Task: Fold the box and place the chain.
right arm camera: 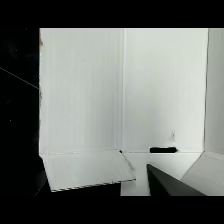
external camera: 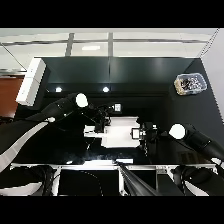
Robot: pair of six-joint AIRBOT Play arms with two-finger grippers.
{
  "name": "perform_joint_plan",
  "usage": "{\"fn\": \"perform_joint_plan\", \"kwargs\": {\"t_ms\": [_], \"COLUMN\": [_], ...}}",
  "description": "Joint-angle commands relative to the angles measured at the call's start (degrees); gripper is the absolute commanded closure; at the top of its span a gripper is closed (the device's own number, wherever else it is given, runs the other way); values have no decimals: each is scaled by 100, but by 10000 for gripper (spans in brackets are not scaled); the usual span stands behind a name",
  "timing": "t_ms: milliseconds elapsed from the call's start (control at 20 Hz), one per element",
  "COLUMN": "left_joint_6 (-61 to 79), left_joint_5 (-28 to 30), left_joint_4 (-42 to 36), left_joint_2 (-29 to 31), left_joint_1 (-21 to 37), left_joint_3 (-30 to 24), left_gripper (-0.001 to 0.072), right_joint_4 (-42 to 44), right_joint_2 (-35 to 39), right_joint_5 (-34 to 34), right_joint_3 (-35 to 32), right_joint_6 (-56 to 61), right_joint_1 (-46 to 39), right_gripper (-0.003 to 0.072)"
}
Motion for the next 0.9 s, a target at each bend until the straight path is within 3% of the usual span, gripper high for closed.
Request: {"fn": "perform_joint_plan", "kwargs": {"t_ms": [0, 250, 500, 850], "left_joint_6": [2, 2, 2, 2], "left_joint_5": [-26, -28, -26, -28], "left_joint_4": [2, 2, 2, 2], "left_joint_2": [-2, -2, -2, -2], "left_joint_1": [4, 4, 4, 4], "left_joint_3": [4, 4, 4, 4], "left_gripper": [684, 684, 684, 684], "right_joint_4": [129, 273, -153, 264], "right_joint_2": [-4, -4, -4, -4], "right_joint_5": [-273, -83, 380, 520], "right_joint_3": [22, 35, 39, 39], "right_joint_6": [-9, -11, -13, -15], "right_joint_1": [63, 63, 63, 63], "right_gripper": [50, 50, 50, 50]}}
